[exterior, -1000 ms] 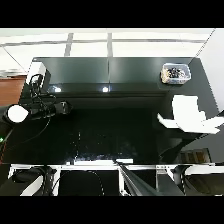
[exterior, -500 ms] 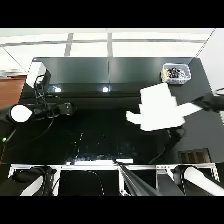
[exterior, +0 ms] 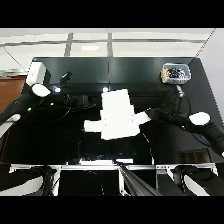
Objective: Fold the box and place the chain.
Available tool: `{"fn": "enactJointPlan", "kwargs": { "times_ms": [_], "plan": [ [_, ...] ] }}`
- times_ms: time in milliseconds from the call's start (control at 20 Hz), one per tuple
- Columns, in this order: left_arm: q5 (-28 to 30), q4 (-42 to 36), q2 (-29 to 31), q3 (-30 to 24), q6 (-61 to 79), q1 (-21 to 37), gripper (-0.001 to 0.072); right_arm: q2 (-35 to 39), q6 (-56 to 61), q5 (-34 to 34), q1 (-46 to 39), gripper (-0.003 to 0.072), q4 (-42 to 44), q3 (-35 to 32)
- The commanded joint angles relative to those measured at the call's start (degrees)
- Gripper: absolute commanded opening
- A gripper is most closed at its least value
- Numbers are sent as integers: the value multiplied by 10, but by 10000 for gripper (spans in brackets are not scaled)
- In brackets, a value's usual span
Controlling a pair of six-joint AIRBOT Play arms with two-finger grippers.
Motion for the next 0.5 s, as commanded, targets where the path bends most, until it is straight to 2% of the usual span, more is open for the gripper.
{"fn": "enactJointPlan", "kwargs": {
  "times_ms": [0, 250, 450],
  "plan": [
    [-103, -103, -96, 53, 55, 11, 701, 5, 11, -66, 84, 11, 7, -15],
    [-179, -93, -185, 99, 27, 11, 702, 5, 11, -68, 92, 11, 7, -15],
    [-193, -85, -193, 100, 48, 11, 701, 5, 12, -68, 92, 11, 7, -15]
  ]
}}
